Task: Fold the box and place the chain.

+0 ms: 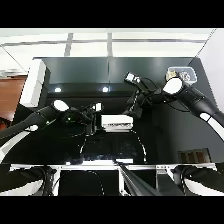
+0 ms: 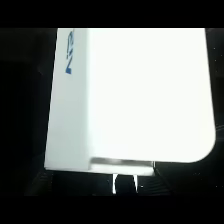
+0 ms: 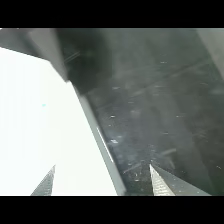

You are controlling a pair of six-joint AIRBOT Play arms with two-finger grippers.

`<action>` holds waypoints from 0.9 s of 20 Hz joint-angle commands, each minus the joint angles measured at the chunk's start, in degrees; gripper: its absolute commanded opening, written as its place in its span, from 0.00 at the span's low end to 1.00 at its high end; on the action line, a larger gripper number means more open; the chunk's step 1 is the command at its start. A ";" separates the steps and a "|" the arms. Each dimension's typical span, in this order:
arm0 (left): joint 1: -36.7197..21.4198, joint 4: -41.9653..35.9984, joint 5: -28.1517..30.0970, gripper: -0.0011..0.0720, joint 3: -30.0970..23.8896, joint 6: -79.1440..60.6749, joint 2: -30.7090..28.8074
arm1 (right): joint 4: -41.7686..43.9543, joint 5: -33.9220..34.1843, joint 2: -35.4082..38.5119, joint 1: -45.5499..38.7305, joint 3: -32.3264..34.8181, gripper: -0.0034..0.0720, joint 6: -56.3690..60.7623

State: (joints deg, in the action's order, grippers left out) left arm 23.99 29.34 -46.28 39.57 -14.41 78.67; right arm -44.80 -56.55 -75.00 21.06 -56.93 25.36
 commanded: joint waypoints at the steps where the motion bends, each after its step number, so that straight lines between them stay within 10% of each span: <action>1: 0.04 0.02 0.00 0.55 0.04 0.04 0.02 | 0.22 -3.04 -0.02 0.17 -0.02 0.96 -3.61; 18: 0.04 0.02 -0.02 0.55 0.04 0.02 0.02 | -1.22 -4.66 -0.92 2.27 -0.02 0.96 -9.60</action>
State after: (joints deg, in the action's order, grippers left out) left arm 23.99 29.36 -46.30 39.57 -14.37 78.67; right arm -45.12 -61.84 -75.35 23.18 -56.93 16.47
